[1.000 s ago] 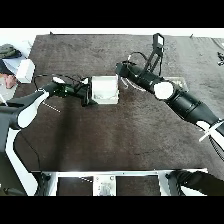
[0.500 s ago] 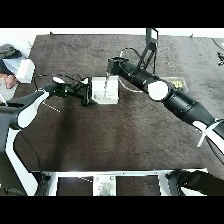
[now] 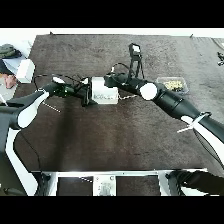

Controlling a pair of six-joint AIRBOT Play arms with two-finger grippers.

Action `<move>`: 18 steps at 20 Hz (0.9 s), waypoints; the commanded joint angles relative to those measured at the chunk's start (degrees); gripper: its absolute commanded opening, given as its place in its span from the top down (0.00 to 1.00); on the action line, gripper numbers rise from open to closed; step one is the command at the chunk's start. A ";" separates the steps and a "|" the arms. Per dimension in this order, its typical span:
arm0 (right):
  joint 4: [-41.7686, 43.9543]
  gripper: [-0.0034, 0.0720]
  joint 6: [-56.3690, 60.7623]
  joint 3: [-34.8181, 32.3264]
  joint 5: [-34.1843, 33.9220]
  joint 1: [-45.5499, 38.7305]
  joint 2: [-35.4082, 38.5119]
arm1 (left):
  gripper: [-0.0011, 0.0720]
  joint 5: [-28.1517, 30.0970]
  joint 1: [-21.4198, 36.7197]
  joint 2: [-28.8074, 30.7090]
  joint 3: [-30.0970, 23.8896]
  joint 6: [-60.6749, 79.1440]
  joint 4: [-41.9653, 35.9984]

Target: Fold the box and place the chain.

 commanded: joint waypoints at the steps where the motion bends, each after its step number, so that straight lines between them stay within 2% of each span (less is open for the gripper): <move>1: -5.03 0.53 0.35 -1.01 8.72 -6.38 1.73 | 0.66 0.02 0.00 0.02 0.02 0.04 0.00; 6: -5.01 0.53 3.80 -13.27 9.01 -23.12 5.86 | 0.66 0.00 0.00 0.02 0.02 0.02 0.00; 9: -4.79 0.53 7.41 -19.02 4.02 -30.49 4.26 | 0.66 0.04 0.00 0.02 0.00 0.02 0.00; 12: -3.39 0.53 7.78 -18.62 -0.52 -31.82 -0.74 | 0.66 0.00 0.00 0.02 0.02 0.04 0.00; 18: -0.61 0.53 7.80 -10.84 -1.75 -31.69 -12.00 | 0.66 0.00 0.00 0.02 0.02 0.04 0.00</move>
